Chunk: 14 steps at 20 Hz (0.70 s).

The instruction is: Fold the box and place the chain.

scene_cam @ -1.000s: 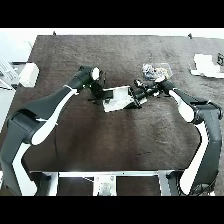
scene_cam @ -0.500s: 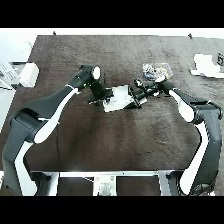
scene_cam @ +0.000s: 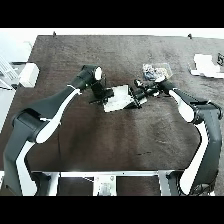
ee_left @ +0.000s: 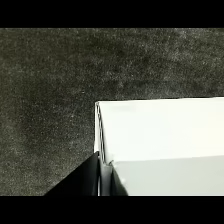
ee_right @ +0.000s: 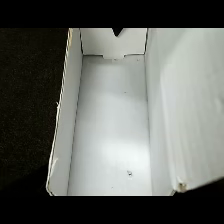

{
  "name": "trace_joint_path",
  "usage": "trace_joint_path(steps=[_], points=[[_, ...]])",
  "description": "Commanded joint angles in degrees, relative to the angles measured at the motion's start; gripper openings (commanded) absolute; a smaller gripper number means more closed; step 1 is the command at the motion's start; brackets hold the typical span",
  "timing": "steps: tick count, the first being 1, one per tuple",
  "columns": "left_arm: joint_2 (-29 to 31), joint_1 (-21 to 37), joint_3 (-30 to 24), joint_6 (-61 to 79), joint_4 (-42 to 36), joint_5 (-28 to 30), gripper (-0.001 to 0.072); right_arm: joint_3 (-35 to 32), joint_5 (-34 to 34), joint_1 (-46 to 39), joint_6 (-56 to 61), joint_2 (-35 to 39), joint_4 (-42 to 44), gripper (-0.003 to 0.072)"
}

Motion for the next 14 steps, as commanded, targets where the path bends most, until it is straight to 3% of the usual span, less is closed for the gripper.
trace_joint_path(steps=[1,9,10,11,13,14], points=[[-1.5,-0.5,1.5,0.5,0.6,-0.3,0.0022,0.0,0.0,0.0,0.0,0.0,0.0,0.0289],[-1.3,-0.8,2.1,2.7,0.8,-1.4,0.0037,0.0,0.0,0.0,0.0,0.0,0.0,0.0289],[-1.3,-0.8,2.3,3.0,0.8,-1.5,0.0275,0.0,0.0,0.0,0.0,0.0,0.0,0.0289],[-1.3,-0.8,2.7,3.3,0.9,-2.1,0.0388,0.0,0.0,0.0,0.0,0.0,0.0,0.0289],[-1.3,-0.8,3.8,4.0,1.4,-3.0,0.0297,0.0,0.0,0.0,0.0,0.0,0.0,0.0289],[-1.3,-0.8,4.2,4.0,1.6,-3.5,0.0301,0.0,0.0,0.0,0.0,0.0,0.0,0.0289]])
